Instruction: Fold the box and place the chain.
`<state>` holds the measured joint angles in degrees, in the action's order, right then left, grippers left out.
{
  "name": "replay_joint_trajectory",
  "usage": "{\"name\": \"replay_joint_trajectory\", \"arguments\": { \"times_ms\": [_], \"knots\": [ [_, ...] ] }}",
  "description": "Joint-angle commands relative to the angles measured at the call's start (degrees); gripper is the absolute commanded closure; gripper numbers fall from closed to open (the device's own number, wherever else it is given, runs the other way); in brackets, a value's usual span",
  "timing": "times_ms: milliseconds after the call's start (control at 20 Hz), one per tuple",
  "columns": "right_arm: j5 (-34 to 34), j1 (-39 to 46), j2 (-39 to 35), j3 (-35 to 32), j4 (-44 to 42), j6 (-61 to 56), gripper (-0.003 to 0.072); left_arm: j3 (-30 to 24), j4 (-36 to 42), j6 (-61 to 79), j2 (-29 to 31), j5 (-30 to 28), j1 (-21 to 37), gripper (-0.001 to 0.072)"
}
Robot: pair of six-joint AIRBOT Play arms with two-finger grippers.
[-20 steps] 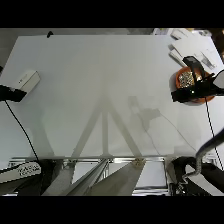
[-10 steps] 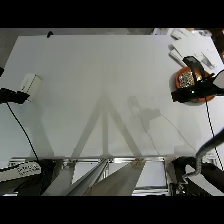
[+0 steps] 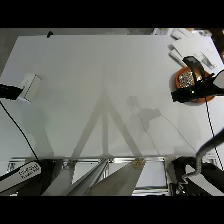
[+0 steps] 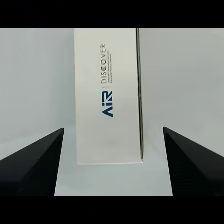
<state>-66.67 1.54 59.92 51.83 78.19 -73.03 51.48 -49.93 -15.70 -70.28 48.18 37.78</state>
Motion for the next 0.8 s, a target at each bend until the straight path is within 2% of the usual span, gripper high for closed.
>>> {"name": "replay_joint_trajectory", "arguments": {
  "times_ms": [0,200,300,750],
  "knots": [
    [0.00,0.02,0.04,0.02,0.00,-0.02,0.0667,0.00,0.63,-0.22,4.72,4.74,-0.04,0.0018],
    [0.00,0.02,0.04,0.02,0.00,-0.02,0.0667,0.00,0.81,-0.39,5.22,14.67,-0.02,0.0019],
    [0.00,0.02,0.04,0.02,0.00,-0.02,0.0667,0.00,0.81,-0.39,5.20,17.77,-0.02,0.0019],
    [0.00,0.02,0.04,0.02,0.00,-0.02,0.0667,0.00,0.81,-0.39,5.20,18.73,-0.02,0.0019]
  ]
}}
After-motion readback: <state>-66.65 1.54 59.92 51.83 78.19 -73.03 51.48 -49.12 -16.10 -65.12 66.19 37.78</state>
